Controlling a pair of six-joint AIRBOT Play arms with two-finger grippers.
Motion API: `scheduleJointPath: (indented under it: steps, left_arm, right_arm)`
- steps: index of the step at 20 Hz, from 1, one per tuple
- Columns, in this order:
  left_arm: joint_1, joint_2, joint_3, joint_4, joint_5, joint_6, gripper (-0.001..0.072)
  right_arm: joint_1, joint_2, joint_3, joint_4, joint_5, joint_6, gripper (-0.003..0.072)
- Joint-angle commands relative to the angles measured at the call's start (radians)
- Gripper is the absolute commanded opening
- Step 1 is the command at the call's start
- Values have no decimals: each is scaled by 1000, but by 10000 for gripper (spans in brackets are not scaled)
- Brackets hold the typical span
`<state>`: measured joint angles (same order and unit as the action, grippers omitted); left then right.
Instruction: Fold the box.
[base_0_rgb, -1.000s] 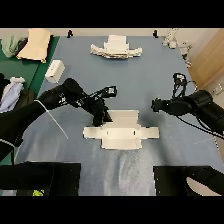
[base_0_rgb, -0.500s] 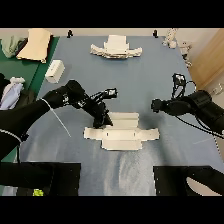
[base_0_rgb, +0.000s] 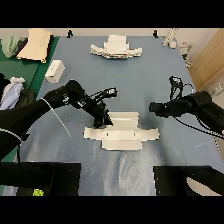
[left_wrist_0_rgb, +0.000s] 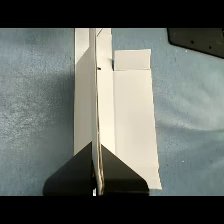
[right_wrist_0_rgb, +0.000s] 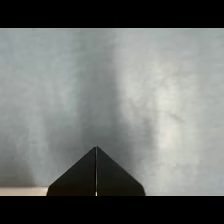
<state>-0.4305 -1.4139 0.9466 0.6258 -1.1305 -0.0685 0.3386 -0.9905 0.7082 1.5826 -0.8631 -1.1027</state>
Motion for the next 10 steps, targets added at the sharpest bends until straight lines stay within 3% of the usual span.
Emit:
scheduleJointPath:
  steps: [1, 6, 10]
  left_arm:
    - [2, -1, 1, 2, 1, -10, 15]
    - [2, -1, 1, 2, 2, -10, 15]
    - [1, -1, 1, 2, 2, -10, 15]
  right_arm:
    - [29, 24, 1, 190, -123, -190, 1]
    - [200, 171, 1, 188, -289, -190, 2]
    - [473, 233, -21, 189, -321, -290, 2]
